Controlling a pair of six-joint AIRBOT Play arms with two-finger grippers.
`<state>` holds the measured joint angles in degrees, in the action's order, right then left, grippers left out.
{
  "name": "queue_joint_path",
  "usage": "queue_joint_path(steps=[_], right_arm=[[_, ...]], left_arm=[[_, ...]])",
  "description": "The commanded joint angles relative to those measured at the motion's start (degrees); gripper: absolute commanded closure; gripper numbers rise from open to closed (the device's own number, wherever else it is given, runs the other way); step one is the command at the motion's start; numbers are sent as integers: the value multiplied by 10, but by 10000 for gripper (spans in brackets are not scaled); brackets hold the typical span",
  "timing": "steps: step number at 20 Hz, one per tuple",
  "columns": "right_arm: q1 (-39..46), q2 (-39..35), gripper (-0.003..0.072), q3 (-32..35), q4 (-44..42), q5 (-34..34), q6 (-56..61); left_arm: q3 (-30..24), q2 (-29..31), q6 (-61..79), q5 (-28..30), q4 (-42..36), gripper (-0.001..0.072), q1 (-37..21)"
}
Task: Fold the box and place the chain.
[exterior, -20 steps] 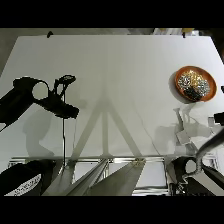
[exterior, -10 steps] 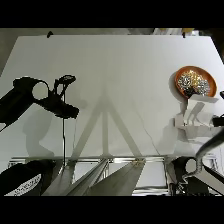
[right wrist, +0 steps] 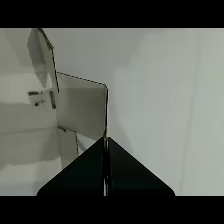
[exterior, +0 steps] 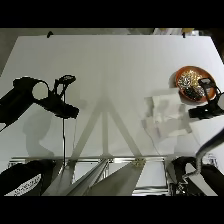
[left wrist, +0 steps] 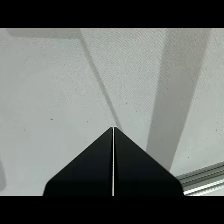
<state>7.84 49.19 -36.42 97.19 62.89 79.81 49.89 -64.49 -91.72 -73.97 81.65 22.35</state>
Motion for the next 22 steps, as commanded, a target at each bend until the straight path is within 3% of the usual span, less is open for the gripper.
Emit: queue_joint_path(steps=[1,4,8,13,14,15,18,20,22], right_arm=[[-82,-102,669,50,-168,-71,13],[-135,-151,669,114,-197,-100,31],[-183,-151,668,146,-197,-110,44],[-198,-151,668,146,-198,-124,44],[-198,-151,668,146,-198,-124,44],[-198,-151,668,146,-198,-124,44],[-198,-151,668,146,-198,-124,44],[-198,-151,667,146,-199,-124,44],[-198,-151,667,146,-199,-124,44]], left_arm=[[0,0,0,0,0,701,0],[0,0,0,0,0,701,0],[0,0,0,1,0,701,0],[0,0,2,84,-30,699,2],[0,0,6,102,-32,658,3],[0,-2,30,117,-42,483,2],[0,-17,62,162,-100,105,3],[0,-36,169,186,-191,70,3],[0,-66,359,187,-359,69,3]])
